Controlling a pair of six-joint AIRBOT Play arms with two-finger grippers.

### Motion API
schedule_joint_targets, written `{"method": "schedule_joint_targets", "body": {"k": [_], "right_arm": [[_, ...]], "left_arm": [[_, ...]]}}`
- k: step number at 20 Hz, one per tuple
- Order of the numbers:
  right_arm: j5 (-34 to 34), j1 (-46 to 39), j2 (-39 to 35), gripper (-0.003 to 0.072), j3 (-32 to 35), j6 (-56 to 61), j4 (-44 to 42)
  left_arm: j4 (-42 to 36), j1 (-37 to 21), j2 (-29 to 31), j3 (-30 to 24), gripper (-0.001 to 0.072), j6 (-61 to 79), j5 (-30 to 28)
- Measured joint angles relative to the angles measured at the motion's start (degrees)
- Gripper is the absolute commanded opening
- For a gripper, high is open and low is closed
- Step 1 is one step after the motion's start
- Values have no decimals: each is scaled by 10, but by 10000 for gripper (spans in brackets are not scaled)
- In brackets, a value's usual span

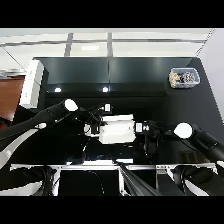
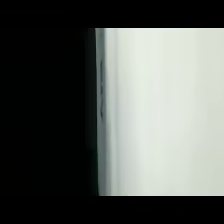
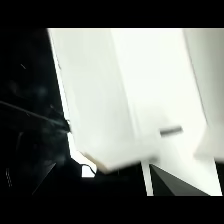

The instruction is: Fold the box and place the chain.

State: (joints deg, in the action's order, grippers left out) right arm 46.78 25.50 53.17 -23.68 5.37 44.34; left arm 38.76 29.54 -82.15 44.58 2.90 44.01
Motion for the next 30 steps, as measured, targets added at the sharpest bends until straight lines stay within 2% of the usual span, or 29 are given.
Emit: {"method": "schedule_joint_targets", "body": {"k": [3,8,12,21,30], "right_arm": [[-45,18,26,709,0,-78,-55],[-87,24,40,709,-16,-125,-93],[-89,-3,43,709,-39,-137,-93],[-38,-49,69,709,-68,-162,-108],[-66,-62,78,708,-70,-171,-111]], "left_arm": [[0,1,0,0,32,1,0],[-2,1,0,0,32,1,0],[-4,1,0,0,32,1,-1],[-4,1,0,0,32,0,14],[-5,1,0,0,32,1,16]]}}
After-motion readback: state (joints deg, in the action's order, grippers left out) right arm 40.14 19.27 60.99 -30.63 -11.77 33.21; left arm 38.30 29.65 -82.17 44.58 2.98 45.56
